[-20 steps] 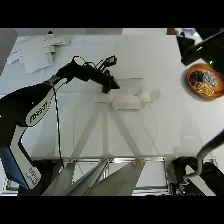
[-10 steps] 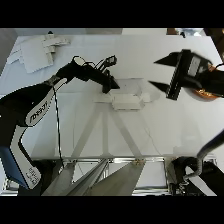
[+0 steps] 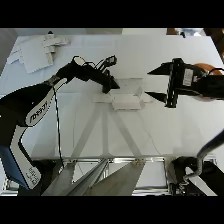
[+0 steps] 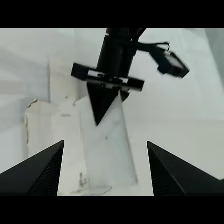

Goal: Fold the box and place the chain.

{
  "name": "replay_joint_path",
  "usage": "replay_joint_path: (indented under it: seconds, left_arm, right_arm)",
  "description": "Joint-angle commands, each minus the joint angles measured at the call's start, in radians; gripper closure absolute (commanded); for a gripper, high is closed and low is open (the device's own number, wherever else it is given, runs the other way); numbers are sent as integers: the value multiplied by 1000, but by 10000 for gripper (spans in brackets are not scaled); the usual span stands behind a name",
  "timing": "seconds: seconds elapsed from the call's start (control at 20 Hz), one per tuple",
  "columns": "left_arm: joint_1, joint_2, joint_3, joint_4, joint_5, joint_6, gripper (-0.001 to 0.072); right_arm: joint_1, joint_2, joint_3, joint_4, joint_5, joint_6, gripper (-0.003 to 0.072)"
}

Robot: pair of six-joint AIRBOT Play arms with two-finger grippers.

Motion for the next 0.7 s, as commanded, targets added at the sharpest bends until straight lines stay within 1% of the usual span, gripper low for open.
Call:
replay_joint_path:
  seconds: [0.0, 0.1, 0.2, 0.35, 0.55, 0.65]
  left_arm:
    - [0, -1, 0, 0, 0, 0, 699]
    - [-1, -1, 0, 0, 0, 0, 699]
    - [0, -1, 0, 0, 0, 0, 699]
    - [-1, -1, 0, 0, 0, 0, 699]
    - [-1, -1, 0, 0, 0, 0, 699]
    - [-1, -1, 0, 0, 0, 0, 699]
  right_arm:
    - [1, -52, -59, -86, -42, 53, 107]
    - [2, -101, -144, -102, -89, 39, 106]
    - [2, -129, -192, -107, -101, -15, 107]
    - [-6, -169, -208, -129, -137, -91, 107]
    - [-68, -247, -208, -134, -226, -90, 107]
    - [-77, -277, -208, -204, -233, -90, 107]
